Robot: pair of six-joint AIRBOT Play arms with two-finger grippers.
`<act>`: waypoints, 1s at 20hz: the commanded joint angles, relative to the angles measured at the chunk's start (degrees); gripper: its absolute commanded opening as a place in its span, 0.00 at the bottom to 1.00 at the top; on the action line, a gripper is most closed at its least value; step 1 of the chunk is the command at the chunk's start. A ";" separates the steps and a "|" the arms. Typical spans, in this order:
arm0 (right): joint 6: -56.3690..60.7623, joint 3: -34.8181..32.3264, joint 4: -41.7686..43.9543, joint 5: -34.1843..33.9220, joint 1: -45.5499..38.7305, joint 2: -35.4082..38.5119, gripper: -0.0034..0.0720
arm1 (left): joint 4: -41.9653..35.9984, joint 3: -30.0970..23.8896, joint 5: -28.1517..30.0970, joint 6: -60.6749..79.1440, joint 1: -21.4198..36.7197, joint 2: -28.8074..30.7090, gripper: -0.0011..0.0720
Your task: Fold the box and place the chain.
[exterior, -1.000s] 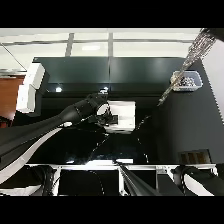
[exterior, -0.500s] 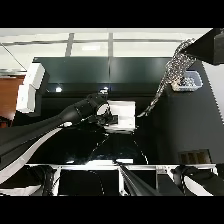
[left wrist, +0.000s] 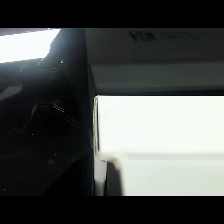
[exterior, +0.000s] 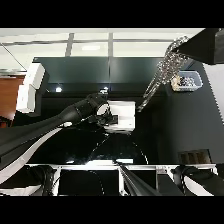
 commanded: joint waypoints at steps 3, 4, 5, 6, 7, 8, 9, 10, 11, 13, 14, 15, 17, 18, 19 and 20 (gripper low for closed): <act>1.46 -0.09 3.15 -3.19 3.96 -2.84 0.06 | 0.04 0.04 0.04 0.00 -0.02 0.00 0.05; 1.46 -0.74 2.73 -3.13 4.92 -3.58 0.06 | 0.02 0.04 0.04 0.00 -0.02 0.00 0.05; 1.49 -2.05 2.03 -3.13 5.46 -3.98 0.06 | 0.04 0.04 0.04 0.00 -0.02 0.00 0.05; 1.51 -4.24 1.03 -3.19 5.92 -4.07 0.06 | 0.04 0.04 0.04 0.00 -0.02 0.00 0.05; 1.68 -6.69 0.39 -2.97 6.21 -4.07 0.06 | 0.04 0.04 0.04 0.00 -0.02 0.00 0.05; 1.73 -9.62 0.61 -3.28 6.54 -4.07 0.06 | 0.04 0.04 0.04 0.00 -0.02 0.00 0.05; 1.75 -12.66 0.70 -4.26 7.30 -4.07 0.06 | 0.04 0.04 0.04 0.00 -0.02 0.00 0.05; 1.75 -15.39 0.68 -5.51 8.24 -4.07 0.06 | 0.04 0.04 0.02 0.00 -0.02 0.00 0.05; 1.75 -17.97 0.66 -6.75 9.31 -4.07 0.06 | 0.04 0.04 0.04 0.00 -0.02 0.00 0.05; 1.75 -22.77 0.61 -8.63 11.26 -4.07 0.06 | 0.04 0.04 0.04 0.00 -0.02 0.00 0.05; 1.75 -24.94 0.61 -9.18 12.20 -4.07 0.06 | 0.09 0.04 0.04 0.00 -0.02 0.00 0.05; 1.68 -26.60 0.35 -9.25 12.87 -4.07 0.06 | 0.07 0.04 0.07 0.00 -0.02 0.00 0.05; 1.27 -29.86 -5.55 -6.51 13.51 -3.96 0.06 | 0.04 0.04 0.42 -0.02 -0.02 0.00 0.05; 1.22 -31.85 -7.54 -5.22 13.49 -3.93 0.06 | 0.04 0.04 0.46 -0.02 -0.02 0.00 0.05; 1.14 -33.92 -7.39 -6.21 13.49 -3.93 0.06 | 0.04 0.04 0.42 -0.02 -0.02 0.00 0.05; 1.20 -35.98 -6.47 -9.18 13.55 -3.93 0.06 | 0.04 0.04 0.26 0.00 -0.02 0.00 0.05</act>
